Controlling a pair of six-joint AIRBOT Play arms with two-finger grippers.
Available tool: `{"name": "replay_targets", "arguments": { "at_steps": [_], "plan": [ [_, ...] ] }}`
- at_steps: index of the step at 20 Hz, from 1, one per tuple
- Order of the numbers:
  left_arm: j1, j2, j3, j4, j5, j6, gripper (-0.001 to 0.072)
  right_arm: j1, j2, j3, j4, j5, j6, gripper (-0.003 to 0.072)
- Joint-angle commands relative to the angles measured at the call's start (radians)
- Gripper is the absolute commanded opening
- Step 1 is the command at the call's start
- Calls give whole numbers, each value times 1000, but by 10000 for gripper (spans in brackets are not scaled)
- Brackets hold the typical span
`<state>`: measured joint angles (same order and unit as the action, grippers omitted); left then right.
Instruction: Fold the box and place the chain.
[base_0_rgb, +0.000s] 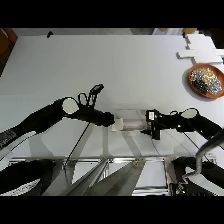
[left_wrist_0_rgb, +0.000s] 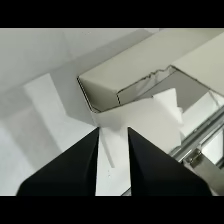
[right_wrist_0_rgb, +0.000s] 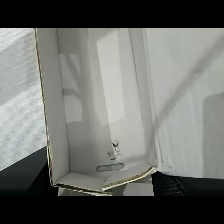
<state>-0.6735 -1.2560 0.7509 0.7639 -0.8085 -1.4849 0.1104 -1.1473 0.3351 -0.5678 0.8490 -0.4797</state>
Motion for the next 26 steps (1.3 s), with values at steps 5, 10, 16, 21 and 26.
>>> {"name": "replay_targets", "arguments": {
  "at_steps": [5,10,16,21,26],
  "plan": [
    [-38,-28,3,-20,-7,0,305,0,0,0,0,0,0,319],
    [-72,-28,27,-17,14,-8,334,0,0,0,0,0,0,319],
    [-108,-46,51,66,42,-119,343,0,0,0,0,0,0,319],
    [-129,-48,58,129,66,-206,343,0,0,0,0,0,0,319],
    [-164,-93,126,199,63,-295,343,0,0,0,0,0,0,319]
  ]
}}
